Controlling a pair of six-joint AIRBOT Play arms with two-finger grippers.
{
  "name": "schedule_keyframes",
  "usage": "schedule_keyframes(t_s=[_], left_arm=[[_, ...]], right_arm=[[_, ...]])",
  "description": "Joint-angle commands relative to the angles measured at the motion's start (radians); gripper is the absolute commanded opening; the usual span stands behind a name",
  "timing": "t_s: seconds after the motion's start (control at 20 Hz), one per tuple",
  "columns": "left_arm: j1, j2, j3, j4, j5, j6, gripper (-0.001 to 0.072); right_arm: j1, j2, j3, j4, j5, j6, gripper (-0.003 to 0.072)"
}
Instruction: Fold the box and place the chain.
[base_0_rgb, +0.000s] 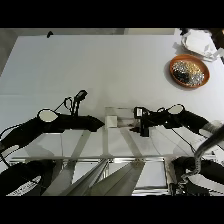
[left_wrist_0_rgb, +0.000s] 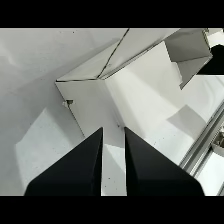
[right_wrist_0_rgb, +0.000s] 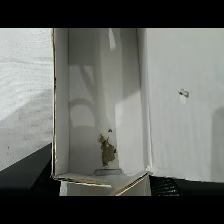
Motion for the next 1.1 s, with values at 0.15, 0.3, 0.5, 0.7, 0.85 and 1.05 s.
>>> schedule_keyframes(t_s=[0.15,0.3,0.5,0.7,0.85,1.05], left_arm=[[-0.001,0.001,0.005,0.000,-0.003,0.002,0.0283],[-0.001,0.000,0.006,0.000,-0.008,0.001,0.0292],[-0.021,-0.004,0.020,0.019,0.002,-0.002,0.0460],[-0.064,-0.071,0.106,0.163,0.027,-0.134,0.0460],[-0.096,-0.122,0.151,0.202,0.017,-0.186,0.0512],[-0.102,-0.129,0.164,0.215,0.023,-0.187,0.0531]], right_arm=[[0.000,0.001,0.000,0.000,0.000,0.000,0.0337],[0.000,0.001,0.000,0.000,0.000,0.000,0.0337],[0.000,0.001,0.000,0.000,0.000,0.000,0.0337],[0.000,0.001,0.000,0.000,0.000,0.000,0.0337],[0.000,0.001,0.000,0.000,0.000,0.000,0.0337],[0.000,0.001,0.000,0.000,0.000,0.000,0.0337]])
